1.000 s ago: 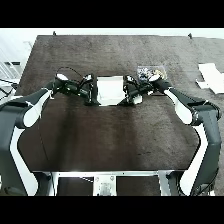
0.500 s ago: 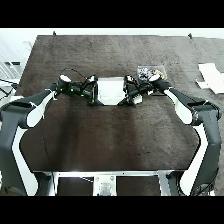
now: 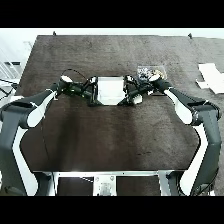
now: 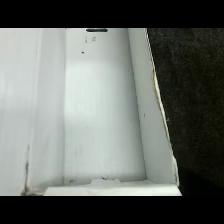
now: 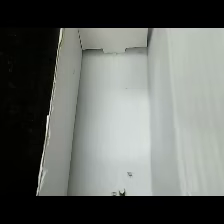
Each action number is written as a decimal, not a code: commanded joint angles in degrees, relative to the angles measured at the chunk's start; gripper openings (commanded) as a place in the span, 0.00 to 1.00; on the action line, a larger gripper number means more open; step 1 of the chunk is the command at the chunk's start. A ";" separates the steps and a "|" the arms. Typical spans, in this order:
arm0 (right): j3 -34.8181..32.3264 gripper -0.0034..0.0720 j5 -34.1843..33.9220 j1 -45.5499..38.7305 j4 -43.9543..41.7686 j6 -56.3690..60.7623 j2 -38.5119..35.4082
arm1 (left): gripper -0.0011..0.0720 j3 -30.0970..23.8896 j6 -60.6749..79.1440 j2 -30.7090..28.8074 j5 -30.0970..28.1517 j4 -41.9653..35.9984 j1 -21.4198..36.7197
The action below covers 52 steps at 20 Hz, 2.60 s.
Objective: Fold the box and place the chain.
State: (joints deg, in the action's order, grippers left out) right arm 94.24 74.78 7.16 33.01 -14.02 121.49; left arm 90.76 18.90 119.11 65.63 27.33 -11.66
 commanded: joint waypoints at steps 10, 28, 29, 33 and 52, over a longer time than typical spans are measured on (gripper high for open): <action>0.00 0.83 0.07 0.00 0.00 0.02 0.04 | 0.57 0.02 -0.87 0.02 0.37 0.04 0.00; 0.00 0.83 0.07 0.00 -0.20 0.02 0.04 | 0.57 0.02 -0.87 0.00 0.37 -0.42 0.00; 0.00 0.83 0.07 0.00 -0.20 0.02 0.04 | 0.57 0.02 -0.87 0.00 0.37 -0.42 0.00; 0.00 0.84 0.09 0.02 -0.20 0.07 0.04 | 0.57 0.02 -0.87 0.00 0.37 -0.42 0.00; 0.15 1.00 5.53 -10.82 7.19 9.16 -10.40 | 0.57 0.02 -0.87 0.00 0.39 -0.42 0.00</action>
State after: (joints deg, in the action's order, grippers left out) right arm 94.32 78.52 -1.45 41.17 -5.52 113.54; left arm 90.78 18.02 119.13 66.00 26.89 -11.66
